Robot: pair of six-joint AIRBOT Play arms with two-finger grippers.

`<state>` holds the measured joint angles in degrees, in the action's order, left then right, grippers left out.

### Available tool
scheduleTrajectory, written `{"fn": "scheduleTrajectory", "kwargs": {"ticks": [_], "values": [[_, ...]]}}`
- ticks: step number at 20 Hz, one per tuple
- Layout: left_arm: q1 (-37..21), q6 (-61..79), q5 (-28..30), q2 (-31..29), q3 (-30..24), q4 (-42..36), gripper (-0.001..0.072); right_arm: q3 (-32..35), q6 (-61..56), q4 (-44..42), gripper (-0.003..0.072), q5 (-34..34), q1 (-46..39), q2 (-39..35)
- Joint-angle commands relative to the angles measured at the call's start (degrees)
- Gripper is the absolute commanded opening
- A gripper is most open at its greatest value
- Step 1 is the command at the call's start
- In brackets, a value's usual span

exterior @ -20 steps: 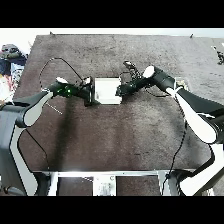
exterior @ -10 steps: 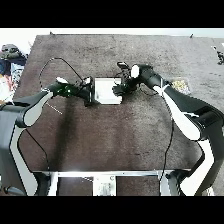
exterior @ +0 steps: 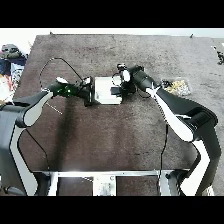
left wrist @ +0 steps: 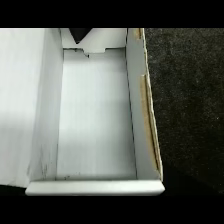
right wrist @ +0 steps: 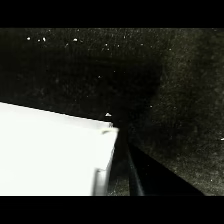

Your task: Fold the box and place the chain.

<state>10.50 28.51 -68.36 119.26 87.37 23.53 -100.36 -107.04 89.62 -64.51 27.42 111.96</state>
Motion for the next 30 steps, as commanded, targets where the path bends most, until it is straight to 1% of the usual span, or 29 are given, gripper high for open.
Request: {"fn": "scheduleTrajectory", "kwargs": {"ticks": [1,4,6,14,15,16,20,21,22,23,24,25,30], "values": [[-0.02,0.02,0.02,0.02,0.0,0.02,0.0295,-0.11,-2.73,2.01,0.0289,-0.24,1.2,0.13],[-0.02,0.02,0.02,0.02,0.0,0.02,0.0296,-0.11,-5.75,4.72,0.0289,-0.2,2.23,0.13],[-0.02,0.02,0.02,0.02,0.0,0.02,0.0295,-0.11,-6.62,5.9,0.021,-0.17,2.62,0.13],[-0.02,0.02,0.02,0.02,0.0,0.02,0.0296,-0.11,-9.38,6.73,0.0207,-0.24,2.69,0.33],[-0.02,0.02,0.02,0.02,0.0,0.02,0.0295,-0.09,-9.62,7.06,0.0068,-0.24,2.69,0.44],[-0.02,0.02,0.02,0.02,0.0,0.02,0.0296,-0.11,-9.66,7.06,0.0038,-0.22,2.69,0.52],[-0.02,0.02,0.02,0.02,0.0,0.02,0.0295,-0.11,-10.27,7.06,0.0013,-0.74,2.91,0.55],[-0.02,0.02,0.02,0.02,0.0,0.02,0.0295,-0.11,-10.84,7.08,0.0087,-0.61,2.91,0.55],[-0.02,0.02,0.02,0.02,0.0,0.02,0.0295,-0.11,-11.32,7.13,0.0179,-0.7,2.89,0.55],[-0.02,0.02,0.02,0.02,0.0,0.02,0.0296,-0.11,-11.3,7.13,0.0203,-0.63,2.89,0.42],[-0.02,0.02,0.02,0.02,0.0,0.02,0.0295,-0.11,-11.28,7.13,0.0328,-0.68,2.89,0.17],[-0.02,0.02,0.0,0.02,0.0,0.02,0.0296,-0.11,-11.1,7.08,0.0399,-0.66,2.89,-0.17],[-0.02,0.02,0.02,0.02,0.0,0.02,0.0296,-0.11,-10.27,7.06,0.0397,-0.68,2.89,-1.22]]}}
